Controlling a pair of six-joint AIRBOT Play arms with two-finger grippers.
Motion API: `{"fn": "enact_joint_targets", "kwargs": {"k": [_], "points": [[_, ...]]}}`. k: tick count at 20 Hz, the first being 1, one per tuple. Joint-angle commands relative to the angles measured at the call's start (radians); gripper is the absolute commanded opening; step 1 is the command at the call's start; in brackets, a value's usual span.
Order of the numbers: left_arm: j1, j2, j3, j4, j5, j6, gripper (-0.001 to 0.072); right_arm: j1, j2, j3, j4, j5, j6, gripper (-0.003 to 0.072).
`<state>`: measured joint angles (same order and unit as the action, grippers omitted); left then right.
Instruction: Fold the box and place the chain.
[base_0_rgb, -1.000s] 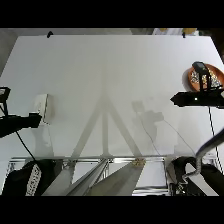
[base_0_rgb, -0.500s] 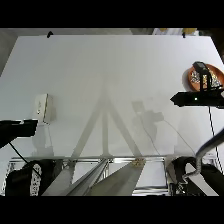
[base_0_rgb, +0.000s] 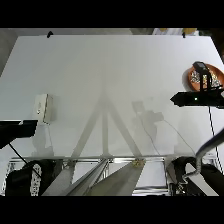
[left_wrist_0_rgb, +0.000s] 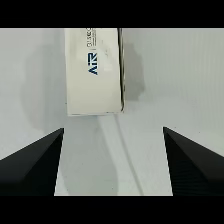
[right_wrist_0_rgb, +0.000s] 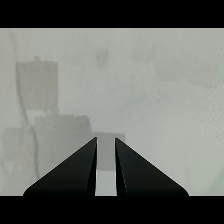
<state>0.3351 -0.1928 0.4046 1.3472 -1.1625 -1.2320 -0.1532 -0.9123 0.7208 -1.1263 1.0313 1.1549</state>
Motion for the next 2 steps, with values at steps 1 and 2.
{"fn": "enact_joint_targets", "kwargs": {"k": [1,2], "points": [[0.000,0.001,0.000,-0.001,0.010,0.000,0.0696,0.000,0.000,0.000,0.000,0.000,0.000,0.0118],[0.000,0.001,0.000,0.000,0.010,0.000,0.0696,0.000,0.000,0.000,0.000,0.000,0.000,0.0118]]}}
